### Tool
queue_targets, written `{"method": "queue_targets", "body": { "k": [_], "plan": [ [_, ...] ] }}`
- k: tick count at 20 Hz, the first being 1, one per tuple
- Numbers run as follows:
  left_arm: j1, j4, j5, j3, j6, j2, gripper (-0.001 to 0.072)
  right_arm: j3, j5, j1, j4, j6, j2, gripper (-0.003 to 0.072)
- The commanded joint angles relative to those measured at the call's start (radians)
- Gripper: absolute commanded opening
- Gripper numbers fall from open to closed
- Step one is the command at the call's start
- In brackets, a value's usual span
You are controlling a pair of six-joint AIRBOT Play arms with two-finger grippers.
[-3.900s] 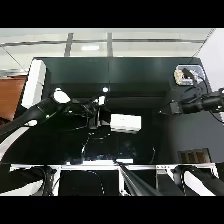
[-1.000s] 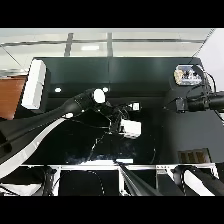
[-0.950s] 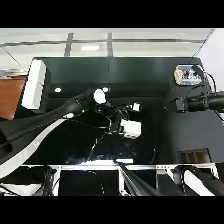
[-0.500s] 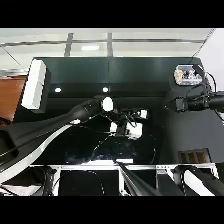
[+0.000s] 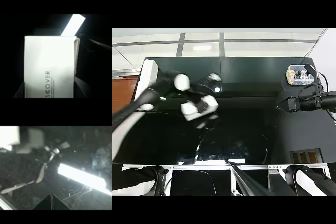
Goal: Fold the box and place the chain.
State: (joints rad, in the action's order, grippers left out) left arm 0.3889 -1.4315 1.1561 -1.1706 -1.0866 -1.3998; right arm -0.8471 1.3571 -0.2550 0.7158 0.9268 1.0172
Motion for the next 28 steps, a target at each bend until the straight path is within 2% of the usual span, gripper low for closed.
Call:
{"method": "queue_targets", "body": {
  "k": [1, 4, 6, 10, 13, 15, 17, 18, 20, 25, 28],
  "plan": [
    [-0.304, -0.102, 0.191, 0.061, -0.277, 0.097, 0.0353, -0.001, 0.000, 0.000, 0.000, 0.000, -0.001, 0.0023],
    [-0.573, -0.052, 0.338, 0.074, -0.279, 0.115, 0.0353, -0.001, -0.009, 0.000, 0.001, 0.000, -0.001, 0.0023],
    [-0.700, -0.058, 0.346, 0.101, -0.279, 0.120, 0.0353, -0.001, -0.028, 0.000, 0.001, 0.000, -0.001, 0.0023],
    [-0.910, -0.040, 0.264, 0.180, -0.195, 0.163, 0.0353, -0.001, -0.034, 0.000, 0.001, 0.000, -0.001, 0.0023],
    [-1.048, 0.066, 0.094, 0.294, -0.006, 0.287, 0.0353, -0.001, -0.037, 0.000, 0.000, 0.001, -0.001, 0.0023],
    [-1.078, 0.183, -0.023, 0.396, 0.198, 0.377, 0.0353, -0.001, -0.032, 0.000, 0.000, 0.023, 0.000, 0.0023],
    [-1.067, 0.216, -0.183, 0.468, 0.213, 0.421, 0.0353, -0.001, 0.009, 0.000, 0.000, 0.039, 0.000, 0.0023],
    [-1.056, 0.216, -0.218, 0.482, 0.217, 0.421, 0.0354, -0.001, 0.010, 0.000, 0.000, 0.039, 0.000, 0.0023],
    [-1.018, 0.169, -0.272, 0.488, 0.222, 0.410, 0.0353, -0.001, -0.006, 0.000, 0.000, 0.045, 0.000, 0.0023],
    [-0.924, 0.158, -0.398, 0.488, 0.223, 0.399, 0.0353, -0.001, -0.026, 0.000, 0.000, 0.082, -0.001, 0.0023],
    [-0.910, 0.154, -0.403, 0.488, 0.222, 0.367, 0.0353, -0.001, -0.023, 0.000, 0.000, 0.095, -0.001, 0.0024]
  ]
}}
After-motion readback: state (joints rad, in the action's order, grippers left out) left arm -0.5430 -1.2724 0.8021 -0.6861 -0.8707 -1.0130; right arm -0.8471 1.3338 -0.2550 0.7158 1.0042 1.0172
